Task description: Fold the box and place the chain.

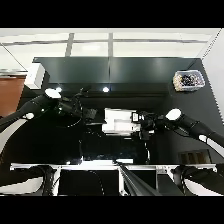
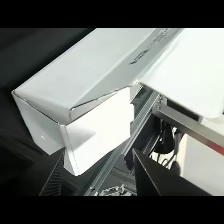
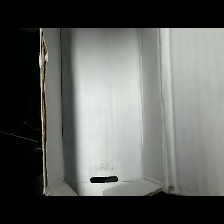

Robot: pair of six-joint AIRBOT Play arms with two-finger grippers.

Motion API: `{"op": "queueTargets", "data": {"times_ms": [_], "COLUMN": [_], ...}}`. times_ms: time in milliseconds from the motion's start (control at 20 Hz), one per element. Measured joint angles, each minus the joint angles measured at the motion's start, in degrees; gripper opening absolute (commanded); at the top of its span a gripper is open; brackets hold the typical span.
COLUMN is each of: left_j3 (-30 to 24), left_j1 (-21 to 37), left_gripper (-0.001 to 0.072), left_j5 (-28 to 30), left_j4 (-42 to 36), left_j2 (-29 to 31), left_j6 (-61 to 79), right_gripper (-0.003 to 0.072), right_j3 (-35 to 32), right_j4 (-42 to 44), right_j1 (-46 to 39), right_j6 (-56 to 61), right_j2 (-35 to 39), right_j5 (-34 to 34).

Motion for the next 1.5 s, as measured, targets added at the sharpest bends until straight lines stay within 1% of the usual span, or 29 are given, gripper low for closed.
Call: {"op": "queueTargets", "data": {"times_ms": [250, 450, 600, 850, 1150, 1300, 1500], "left_j3": [2.6, 4.0, 4.9, 7.4, 10.5, 12.4, 15.8], "left_j1": [-3.1, -6.4, -9.0, -13.3, -19.5, -23.1, -27.9], "left_gripper": [0.0482, 0.0482, 0.0482, 0.0482, 0.0482, 0.0482, 0.0482], "left_j5": [1.8, 5.9, 9.1, 11.5, 12.0, 11.3, 8.5], "left_j4": [6.1, 8.6, 12.1, 23.2, 38.5, 45.2, 52.8], "left_j2": [0.0, 0.0, 0.0, 0.0, 0.0, -0.5, -2.5], "left_j6": [-4.4, -10.0, -18.2, -30.9, -44.9, -50.8, -60.1], "right_gripper": [0.0475, 0.0474, 0.0474, 0.0474, 0.0474, 0.0474, 0.0474], "right_j3": [0.0, 0.0, 0.0, 0.0, 0.0, 0.0, 0.0], "right_j4": [0.0, 0.0, 0.0, 0.0, 0.0, 0.0, 0.0], "right_j1": [0.0, 0.0, 0.0, 0.0, 0.0, 0.0, 0.0], "right_j6": [0.0, 0.0, 0.0, 0.0, 0.0, 0.0, 0.0], "right_j2": [0.0, 0.0, 0.0, 0.0, 0.0, 0.0, 0.0], "right_j5": [0.0, 0.0, 0.0, 0.0, 0.0, 0.0, 0.0]}}
